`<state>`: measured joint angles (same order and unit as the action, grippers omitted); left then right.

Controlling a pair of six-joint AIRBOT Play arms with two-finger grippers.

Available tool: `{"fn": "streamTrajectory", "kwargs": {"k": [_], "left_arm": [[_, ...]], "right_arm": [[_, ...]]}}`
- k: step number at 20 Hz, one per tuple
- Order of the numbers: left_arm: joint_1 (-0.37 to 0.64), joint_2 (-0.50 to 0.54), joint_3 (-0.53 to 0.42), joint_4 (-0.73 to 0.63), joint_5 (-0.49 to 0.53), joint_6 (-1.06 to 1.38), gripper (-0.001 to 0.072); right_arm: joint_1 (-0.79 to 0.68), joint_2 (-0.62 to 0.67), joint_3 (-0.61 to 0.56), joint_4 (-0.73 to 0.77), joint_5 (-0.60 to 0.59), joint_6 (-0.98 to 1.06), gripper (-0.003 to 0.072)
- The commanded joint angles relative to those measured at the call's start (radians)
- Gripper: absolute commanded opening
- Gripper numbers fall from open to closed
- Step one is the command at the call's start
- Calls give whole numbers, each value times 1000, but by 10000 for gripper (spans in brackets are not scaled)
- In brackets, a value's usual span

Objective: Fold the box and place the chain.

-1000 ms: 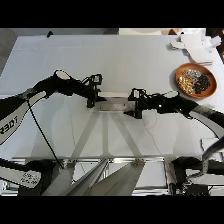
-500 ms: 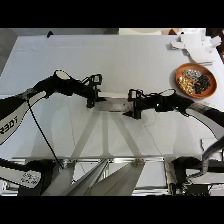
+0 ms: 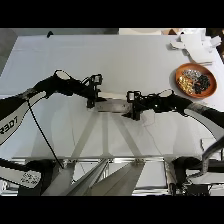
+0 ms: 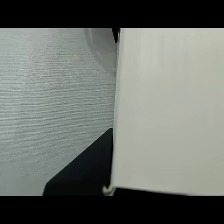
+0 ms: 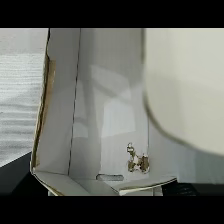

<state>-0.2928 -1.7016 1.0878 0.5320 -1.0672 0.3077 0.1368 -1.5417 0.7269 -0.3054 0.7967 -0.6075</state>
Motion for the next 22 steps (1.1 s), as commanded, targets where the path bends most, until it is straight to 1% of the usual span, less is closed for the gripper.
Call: {"fn": "streamTrajectory", "kwargs": {"k": [1,11,12,13,15,22], "left_arm": [[0,-1,1,0,2,0,11],[0,-1,1,0,2,0,11],[0,-1,1,0,2,0,11],[0,-1,1,0,1,0,11],[0,-1,1,0,1,0,11],[0,-1,1,0,2,0,11]], "right_arm": [[1,-1,1,-1,0,0,674],[1,-1,1,-1,-1,0,672],[1,-1,1,-2,-1,0,659],[1,-1,1,-2,-1,0,604],[1,-1,1,-2,-1,0,393],[1,-1,1,-2,-1,0,387]]}}
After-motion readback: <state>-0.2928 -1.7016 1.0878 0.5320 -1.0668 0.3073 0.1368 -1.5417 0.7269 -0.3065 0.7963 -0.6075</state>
